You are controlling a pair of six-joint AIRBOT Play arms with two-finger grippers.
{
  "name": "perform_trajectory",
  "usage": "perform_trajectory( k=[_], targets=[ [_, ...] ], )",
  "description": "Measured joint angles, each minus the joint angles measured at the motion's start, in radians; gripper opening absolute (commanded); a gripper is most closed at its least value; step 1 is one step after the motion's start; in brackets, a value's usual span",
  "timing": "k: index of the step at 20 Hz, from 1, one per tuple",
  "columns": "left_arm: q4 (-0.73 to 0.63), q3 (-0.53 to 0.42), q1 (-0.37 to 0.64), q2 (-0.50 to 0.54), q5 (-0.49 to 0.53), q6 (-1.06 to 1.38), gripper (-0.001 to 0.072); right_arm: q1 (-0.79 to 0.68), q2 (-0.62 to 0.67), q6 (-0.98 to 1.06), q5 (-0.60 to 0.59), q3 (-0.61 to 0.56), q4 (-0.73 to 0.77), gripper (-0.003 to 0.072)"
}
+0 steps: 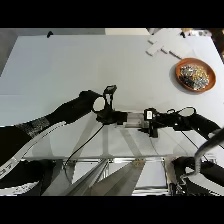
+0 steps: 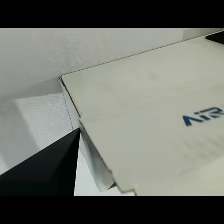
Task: Fold the box and place the chain.
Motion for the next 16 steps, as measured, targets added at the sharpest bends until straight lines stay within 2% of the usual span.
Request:
perform_trajectory(
  k=[3, 5, 7, 11, 16],
  targets=[
    [0.054, 0.007, -0.005, -0.007, -0.030, -0.071, 0.0450, 0.000, 0.000, 0.000, 0.000, 0.000, 0.000, 0.0395],
    [0.094, 0.006, -0.006, -0.013, -0.089, -0.105, 0.0449, 0.001, 0.000, -0.002, -0.003, 0.000, 0.001, 0.0395],
    [0.112, 0.021, -0.007, -0.016, -0.086, -0.119, 0.0449, 0.001, 0.000, -0.002, -0.003, 0.000, 0.001, 0.0395],
    [0.178, 0.120, -0.013, -0.060, -0.192, -0.144, 0.0449, 0.001, 0.000, -0.001, -0.002, 0.000, 0.001, 0.0395],
    [0.208, 0.212, -0.040, -0.142, -0.256, -0.158, 0.0449, 0.001, 0.000, -0.001, -0.002, 0.000, 0.000, 0.0395]
  ],
)
